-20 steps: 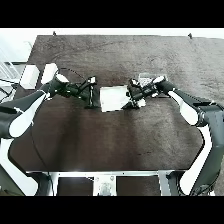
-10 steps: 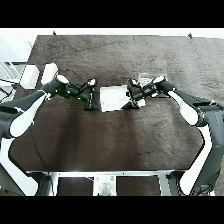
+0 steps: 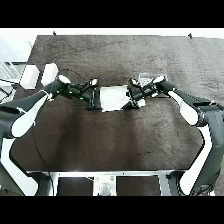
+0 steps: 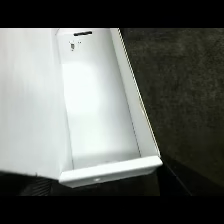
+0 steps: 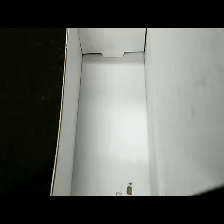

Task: Fold the box and place the chain.

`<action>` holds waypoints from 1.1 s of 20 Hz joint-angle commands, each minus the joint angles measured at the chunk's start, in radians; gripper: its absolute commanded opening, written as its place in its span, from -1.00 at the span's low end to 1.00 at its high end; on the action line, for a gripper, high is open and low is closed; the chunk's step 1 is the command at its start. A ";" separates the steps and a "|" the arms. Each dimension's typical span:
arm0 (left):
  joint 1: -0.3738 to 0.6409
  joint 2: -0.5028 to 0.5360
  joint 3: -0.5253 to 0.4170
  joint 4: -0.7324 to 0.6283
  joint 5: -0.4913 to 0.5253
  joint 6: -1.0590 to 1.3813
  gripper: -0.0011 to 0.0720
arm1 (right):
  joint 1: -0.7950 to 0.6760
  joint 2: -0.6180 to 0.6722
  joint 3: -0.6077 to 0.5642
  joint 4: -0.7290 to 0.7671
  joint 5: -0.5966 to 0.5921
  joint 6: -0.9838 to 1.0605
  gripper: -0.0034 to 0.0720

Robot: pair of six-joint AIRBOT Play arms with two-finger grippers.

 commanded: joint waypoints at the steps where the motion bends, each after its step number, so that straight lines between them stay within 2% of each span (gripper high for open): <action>1: -0.011 -0.021 0.000 -0.018 0.068 -0.007 1.00 | 0.000 0.000 0.000 0.000 0.002 -0.001 0.41; 10: -0.006 -0.045 0.020 -0.024 0.148 0.007 1.00 | 0.000 0.000 0.000 0.000 0.002 -0.001 0.41; 14: -0.001 -0.084 0.069 -0.043 0.092 0.000 1.00 | 0.000 0.000 0.000 0.000 0.002 -0.001 0.42; 22: -0.010 -0.089 0.071 -0.052 0.064 0.003 1.00 | 0.000 0.000 0.000 0.000 0.002 -0.001 0.41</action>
